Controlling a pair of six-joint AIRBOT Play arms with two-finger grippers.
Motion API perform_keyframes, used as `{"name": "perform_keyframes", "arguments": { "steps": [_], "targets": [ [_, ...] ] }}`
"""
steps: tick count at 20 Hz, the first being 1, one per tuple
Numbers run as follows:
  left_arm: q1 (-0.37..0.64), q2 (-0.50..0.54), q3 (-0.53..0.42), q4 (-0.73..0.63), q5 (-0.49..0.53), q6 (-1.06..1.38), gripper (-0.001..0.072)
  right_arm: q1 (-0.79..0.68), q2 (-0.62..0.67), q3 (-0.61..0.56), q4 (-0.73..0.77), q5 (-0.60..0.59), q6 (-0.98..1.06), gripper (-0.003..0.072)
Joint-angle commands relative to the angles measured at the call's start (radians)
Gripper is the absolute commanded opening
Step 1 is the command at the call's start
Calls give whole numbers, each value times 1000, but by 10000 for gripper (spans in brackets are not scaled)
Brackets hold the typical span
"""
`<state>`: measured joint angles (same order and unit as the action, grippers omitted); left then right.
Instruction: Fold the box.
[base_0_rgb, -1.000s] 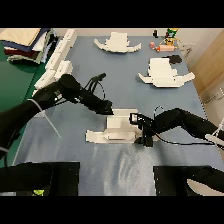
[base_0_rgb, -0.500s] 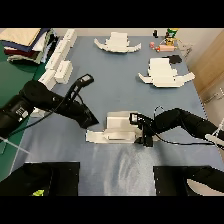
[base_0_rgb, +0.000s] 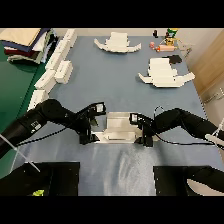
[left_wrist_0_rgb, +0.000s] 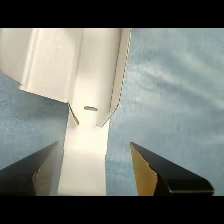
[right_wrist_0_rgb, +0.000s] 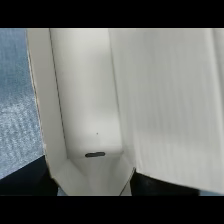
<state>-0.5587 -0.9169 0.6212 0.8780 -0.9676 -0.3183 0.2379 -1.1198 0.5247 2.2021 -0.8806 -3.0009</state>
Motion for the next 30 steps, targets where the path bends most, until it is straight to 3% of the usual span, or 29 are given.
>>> {"name": "perform_keyframes", "arguments": {
  "steps": [1,8,12,15,16,17,21,22,24,25,30],
  "targets": [
    [-7,-80,-32,-20,70,173,689,0,-1,0,0,0,0,503],
    [-23,-219,-28,-206,140,362,672,0,-1,0,0,0,0,503],
    [-47,-225,-28,-235,153,364,217,0,-1,0,0,0,0,503],
    [-47,-225,-28,-251,157,364,213,0,-1,0,0,0,0,503],
    [-47,-225,-28,-263,157,365,134,0,-1,0,1,0,0,503],
    [-47,-225,-28,-283,157,382,106,0,-1,0,0,0,0,503],
    [-80,-239,-28,-356,191,417,108,0,-1,0,0,0,0,503],
    [-87,-245,-28,-358,196,416,155,0,-1,0,0,0,0,503],
    [-90,-251,-28,-356,202,414,452,0,-1,0,0,0,0,504],
    [-90,-251,-28,-351,201,405,492,0,-1,0,0,0,0,503],
    [-90,-251,-28,-277,199,298,494,0,-1,0,0,0,0,503]
  ]
}}
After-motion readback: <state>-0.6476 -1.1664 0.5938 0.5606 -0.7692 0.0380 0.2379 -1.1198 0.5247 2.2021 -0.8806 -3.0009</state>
